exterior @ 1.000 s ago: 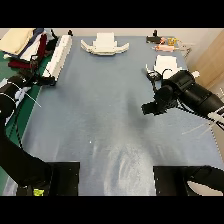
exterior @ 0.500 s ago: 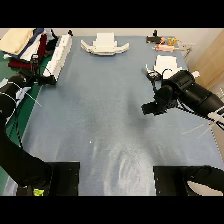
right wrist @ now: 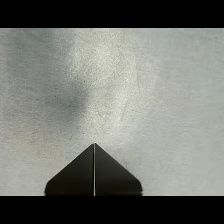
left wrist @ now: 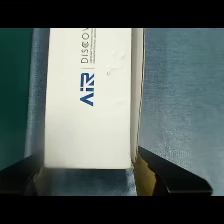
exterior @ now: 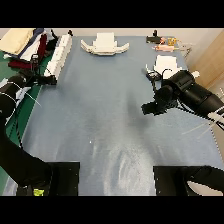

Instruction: Fold the box.

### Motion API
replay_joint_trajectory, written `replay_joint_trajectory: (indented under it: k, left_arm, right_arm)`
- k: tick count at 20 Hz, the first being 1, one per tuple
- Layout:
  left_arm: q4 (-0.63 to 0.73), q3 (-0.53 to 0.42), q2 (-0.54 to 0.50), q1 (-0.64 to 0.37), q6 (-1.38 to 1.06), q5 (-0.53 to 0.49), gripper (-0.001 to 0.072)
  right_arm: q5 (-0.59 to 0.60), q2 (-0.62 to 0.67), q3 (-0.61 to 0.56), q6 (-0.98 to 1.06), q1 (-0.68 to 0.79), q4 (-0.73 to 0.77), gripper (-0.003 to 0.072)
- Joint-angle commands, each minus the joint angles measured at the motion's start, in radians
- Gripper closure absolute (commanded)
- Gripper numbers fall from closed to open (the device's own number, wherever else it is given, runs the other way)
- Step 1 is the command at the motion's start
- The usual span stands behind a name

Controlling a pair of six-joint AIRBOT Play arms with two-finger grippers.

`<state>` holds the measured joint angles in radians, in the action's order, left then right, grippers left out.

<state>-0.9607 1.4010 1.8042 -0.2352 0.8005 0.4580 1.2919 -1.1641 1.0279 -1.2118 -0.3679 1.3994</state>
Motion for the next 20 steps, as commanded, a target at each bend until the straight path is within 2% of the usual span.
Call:
replay_joint_trajectory:
  k: [1, 3, 7, 11, 12, 13, 14, 16, 20]
  left_arm:
    - [-0.016, 0.001, -0.025, -0.016, 0.001, 0.134, 0.0017]
    - [-0.072, 0.003, -0.067, -0.035, 0.018, 0.228, 0.0017]
    - [-0.266, 0.039, -0.163, -0.067, 0.162, 0.429, 0.0017]
    - [-0.25, 0.1, -0.239, -0.069, 0.222, 0.662, 0.0034]
    - [-0.214, 0.115, -0.252, -0.064, 0.258, 0.715, 0.0241]
    - [-0.171, 0.132, -0.262, -0.058, 0.271, 0.775, 0.0563]
    - [-0.125, 0.153, -0.268, -0.05, 0.268, 0.834, 0.0696]
    - [-0.041, 0.163, -0.286, -0.014, 0.273, 0.9, 0.0697]
    - [-0.074, 0.124, -0.369, 0.151, 0.348, 0.909, 0.0699]
  right_arm:
    - [0.0, 0.0, 0.001, 0.0, -0.001, 0.0, 0.0682]
    - [0.0, 0.0, 0.001, 0.0, -0.001, 0.0, 0.0683]
    - [0.0, 0.0, 0.001, 0.0, -0.001, 0.0, 0.0682]
    - [0.0, 0.0, 0.001, 0.0, -0.001, 0.0, 0.0682]
    - [0.0, -0.001, 0.001, 0.0, -0.001, 0.0, 0.0682]
    - [0.0, 0.0, 0.001, 0.0, -0.001, 0.0, 0.0682]
    - [0.0, -0.001, 0.001, 0.0, -0.001, 0.0, 0.0682]
    - [0.0, 0.0, 0.001, 0.0, -0.001, 0.0, 0.0682]
    - [0.0, 0.0, 0.001, 0.0, -0.001, 0.0, 0.0682]
